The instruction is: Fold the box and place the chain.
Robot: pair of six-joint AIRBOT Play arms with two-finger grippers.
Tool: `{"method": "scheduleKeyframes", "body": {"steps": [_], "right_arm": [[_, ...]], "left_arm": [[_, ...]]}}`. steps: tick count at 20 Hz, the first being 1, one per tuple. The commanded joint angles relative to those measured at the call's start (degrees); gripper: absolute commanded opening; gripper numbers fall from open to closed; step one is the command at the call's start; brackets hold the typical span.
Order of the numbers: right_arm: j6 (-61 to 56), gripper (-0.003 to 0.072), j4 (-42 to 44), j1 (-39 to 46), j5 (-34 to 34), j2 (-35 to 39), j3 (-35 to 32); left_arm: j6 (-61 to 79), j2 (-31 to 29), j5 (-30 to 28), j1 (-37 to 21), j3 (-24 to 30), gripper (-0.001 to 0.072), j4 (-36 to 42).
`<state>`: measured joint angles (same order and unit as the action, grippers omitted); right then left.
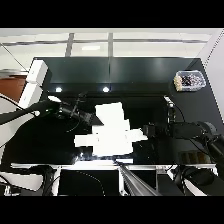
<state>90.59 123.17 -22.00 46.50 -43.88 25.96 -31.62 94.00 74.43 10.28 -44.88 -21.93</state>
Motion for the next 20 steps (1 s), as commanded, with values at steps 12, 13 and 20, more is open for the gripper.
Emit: {"method": "scheduleKeyframes", "body": {"steps": [12,13,20], "right_arm": [[-0.2,0.0026,0.0,0.0,-0.2,0.0,0.0],[-0.2,0.0026,0.0,0.0,-0.2,0.0,0.0],[0.3,0.0691,-6.9,2.5,7.9,0.3,3.2]], "left_arm": [[13.8,0.2,7.1,2.2,-0.9,0.0277,-0.1],[14.6,0.2,7.6,2.2,-0.9,0.0276,-0.2],[16.2,-0.2,9.8,2.3,-5.1,0.0023,-3.3]]}}
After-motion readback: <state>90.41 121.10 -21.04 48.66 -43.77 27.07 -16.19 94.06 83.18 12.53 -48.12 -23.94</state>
